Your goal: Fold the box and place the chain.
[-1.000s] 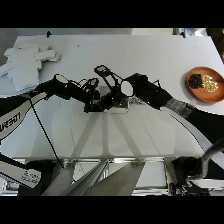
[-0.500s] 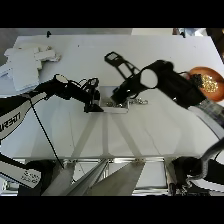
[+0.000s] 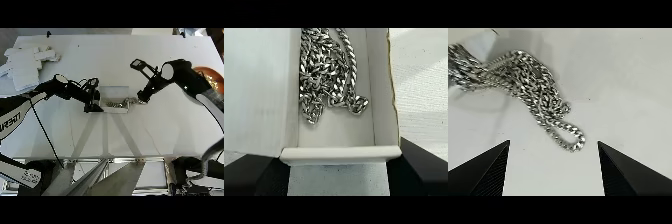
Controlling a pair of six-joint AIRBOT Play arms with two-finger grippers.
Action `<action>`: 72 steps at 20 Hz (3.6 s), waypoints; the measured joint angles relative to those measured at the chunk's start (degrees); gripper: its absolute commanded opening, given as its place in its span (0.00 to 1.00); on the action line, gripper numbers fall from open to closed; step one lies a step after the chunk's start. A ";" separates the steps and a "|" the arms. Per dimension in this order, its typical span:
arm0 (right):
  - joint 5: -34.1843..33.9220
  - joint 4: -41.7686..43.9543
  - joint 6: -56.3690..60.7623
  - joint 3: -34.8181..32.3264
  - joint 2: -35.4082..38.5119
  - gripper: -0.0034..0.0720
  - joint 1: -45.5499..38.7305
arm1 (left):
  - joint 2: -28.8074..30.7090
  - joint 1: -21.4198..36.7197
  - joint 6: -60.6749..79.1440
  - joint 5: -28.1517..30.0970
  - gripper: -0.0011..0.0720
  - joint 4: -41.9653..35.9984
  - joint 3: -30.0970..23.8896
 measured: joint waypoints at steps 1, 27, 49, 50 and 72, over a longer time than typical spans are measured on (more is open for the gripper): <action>-0.44 0.59 -2.54 -0.31 -1.22 0.85 -0.31 | 0.00 0.02 -0.02 0.00 0.56 -0.02 0.00; -2.12 3.63 -6.88 -1.18 -5.73 0.05 4.28 | 0.00 0.02 -0.02 -0.02 0.56 -0.02 0.00; -19.23 22.34 -2.45 -1.14 1.66 0.05 16.35 | 0.00 0.02 -0.02 -0.02 0.56 -0.02 0.00; -19.39 21.81 -2.23 -1.14 0.98 0.05 16.46 | 0.00 0.02 -0.02 -0.02 0.56 -0.02 0.00; -14.56 22.53 9.07 6.08 4.50 0.50 5.99 | 0.00 0.02 0.00 0.00 0.56 -0.02 0.00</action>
